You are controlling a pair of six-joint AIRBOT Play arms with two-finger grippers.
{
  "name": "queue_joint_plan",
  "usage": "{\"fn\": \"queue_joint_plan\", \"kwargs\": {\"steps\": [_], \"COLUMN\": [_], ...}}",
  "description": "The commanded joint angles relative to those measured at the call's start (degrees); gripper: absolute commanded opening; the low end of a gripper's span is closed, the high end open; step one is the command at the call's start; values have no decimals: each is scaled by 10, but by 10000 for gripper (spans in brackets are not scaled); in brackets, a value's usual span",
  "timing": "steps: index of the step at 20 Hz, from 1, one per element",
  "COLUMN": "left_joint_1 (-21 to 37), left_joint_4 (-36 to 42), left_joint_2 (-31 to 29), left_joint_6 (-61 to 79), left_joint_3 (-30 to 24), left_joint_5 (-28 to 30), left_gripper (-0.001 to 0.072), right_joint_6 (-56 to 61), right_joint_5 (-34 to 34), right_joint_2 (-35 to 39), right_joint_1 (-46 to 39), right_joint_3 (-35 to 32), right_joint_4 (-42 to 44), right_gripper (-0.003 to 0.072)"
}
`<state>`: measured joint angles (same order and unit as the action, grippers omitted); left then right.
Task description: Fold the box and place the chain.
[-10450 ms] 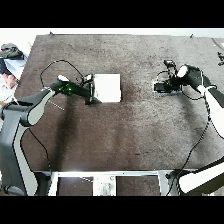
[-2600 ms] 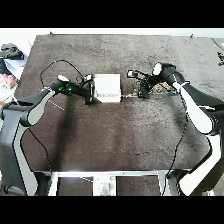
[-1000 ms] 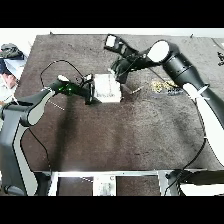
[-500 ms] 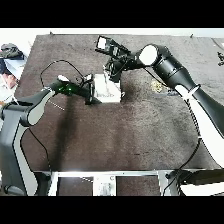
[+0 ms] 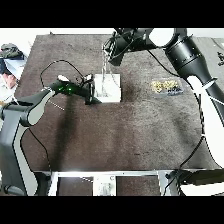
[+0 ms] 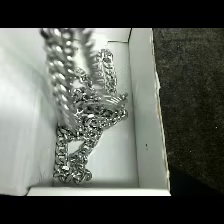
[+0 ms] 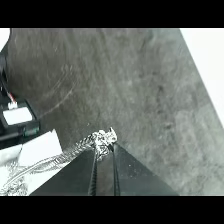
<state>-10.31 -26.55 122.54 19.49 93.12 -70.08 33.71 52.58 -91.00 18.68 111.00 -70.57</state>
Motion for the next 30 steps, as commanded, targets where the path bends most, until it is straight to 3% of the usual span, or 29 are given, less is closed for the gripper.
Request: {"fn": "queue_joint_plan", "kwargs": {"steps": [1,8,14,21,24,25,26,28,30], "left_joint_1": [1,1,1,1,1,1,1,1,1], "left_joint_4": [0,0,0,0,0,0,0,0,0], "left_joint_2": [0,0,0,0,0,0,0,0,0], "left_joint_6": [0,0,0,0,0,0,0,0,0], "left_joint_3": [0,0,0,0,0,0,0,0,0], "left_joint_5": [0,0,0,0,0,0,0,0,0], "left_gripper": [529,529,529,529,529,529,529,529,529], "right_joint_6": [9,9,11,143,144,144,143,144,143], "right_joint_5": [6,-16,12,20,18,18,21,17,3], "right_joint_2": [2,17,29,23,6,0,-8,-20,-20], "right_joint_1": [0,6,8,7,5,3,0,-12,-28], "right_joint_3": [24,24,16,-74,-130,-141,-144,-144,-144], "right_joint_4": [-2,-1,-17,-42,-42,-42,-43,-43,-42], "right_gripper": [-15,-15,-14,-15,-14,61,220,173,175]}}
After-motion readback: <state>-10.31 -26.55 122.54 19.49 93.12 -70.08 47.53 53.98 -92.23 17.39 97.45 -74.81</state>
